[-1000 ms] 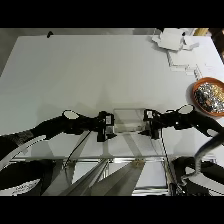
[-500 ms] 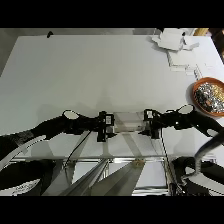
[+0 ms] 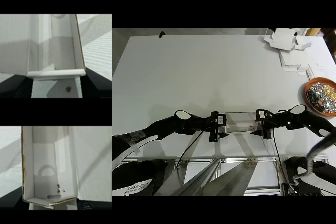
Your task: Fold the box and place the chain.
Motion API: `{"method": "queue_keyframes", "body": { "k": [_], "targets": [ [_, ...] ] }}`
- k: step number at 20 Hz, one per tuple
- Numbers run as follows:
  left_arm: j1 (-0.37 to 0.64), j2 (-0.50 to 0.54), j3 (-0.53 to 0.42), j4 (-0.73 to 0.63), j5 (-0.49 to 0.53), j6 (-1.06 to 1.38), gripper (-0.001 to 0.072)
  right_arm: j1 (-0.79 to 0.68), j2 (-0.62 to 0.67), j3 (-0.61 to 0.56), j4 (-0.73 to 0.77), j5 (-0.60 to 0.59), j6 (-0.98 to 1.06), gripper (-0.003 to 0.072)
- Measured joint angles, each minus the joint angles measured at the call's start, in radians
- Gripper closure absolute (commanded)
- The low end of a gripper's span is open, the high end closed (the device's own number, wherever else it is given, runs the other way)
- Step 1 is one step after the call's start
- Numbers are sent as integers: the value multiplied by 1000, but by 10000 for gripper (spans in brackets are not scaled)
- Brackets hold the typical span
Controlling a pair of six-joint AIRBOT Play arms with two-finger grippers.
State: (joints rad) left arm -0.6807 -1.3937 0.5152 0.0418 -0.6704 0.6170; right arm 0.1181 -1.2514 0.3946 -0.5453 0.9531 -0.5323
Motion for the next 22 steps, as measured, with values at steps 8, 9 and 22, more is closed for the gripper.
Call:
{"method": "queue_keyframes", "body": {
  "k": [8,9,22],
  "targets": [
    [0,0,0,0,0,0,569,0,0,0,0,0,0,221],
    [0,0,0,0,0,0,569,0,0,0,0,0,0,221],
    [0,0,0,0,0,0,569,0,0,0,20,11,0,220]
  ]
}}
